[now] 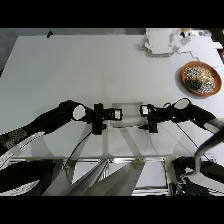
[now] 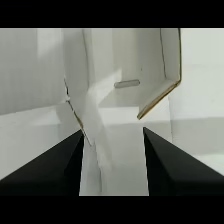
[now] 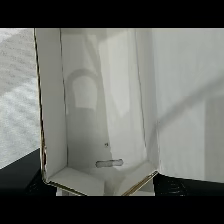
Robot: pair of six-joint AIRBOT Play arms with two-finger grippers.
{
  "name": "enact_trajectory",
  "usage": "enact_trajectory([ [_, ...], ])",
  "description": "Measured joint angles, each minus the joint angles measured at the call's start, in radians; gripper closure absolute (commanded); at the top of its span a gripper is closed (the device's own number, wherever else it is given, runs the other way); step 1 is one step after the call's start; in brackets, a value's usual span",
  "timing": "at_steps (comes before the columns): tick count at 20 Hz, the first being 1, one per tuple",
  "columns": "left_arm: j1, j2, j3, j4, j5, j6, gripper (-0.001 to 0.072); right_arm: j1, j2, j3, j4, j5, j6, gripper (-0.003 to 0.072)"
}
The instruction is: Fold the box and place the chain.
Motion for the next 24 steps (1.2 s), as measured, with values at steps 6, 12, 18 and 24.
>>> enact_trajectory([
  [6, -0.017, -0.006, 0.0, -0.069, 0.003, 0.01, 0.0401, 0.0, 0.0, 0.0, 0.0, 0.0, 0.0, 0.0346],
  [12, -0.022, -0.007, 0.0, -0.102, -0.002, 0.013, 0.0519, 0.0, 0.0, 0.0, 0.0, 0.0, 0.0, 0.0346],
  [18, -0.029, -0.008, 0.0, -0.109, 0.071, 0.013, 0.0521, 0.0, 0.0, 0.0, 0.0, 0.0, 0.001, 0.0346],
  [24, -0.051, -0.03, 0.0, -0.148, 0.134, 0.013, 0.0578, 0.0, 0.0, 0.0, 0.0, 0.0, 0.001, 0.0346],
])
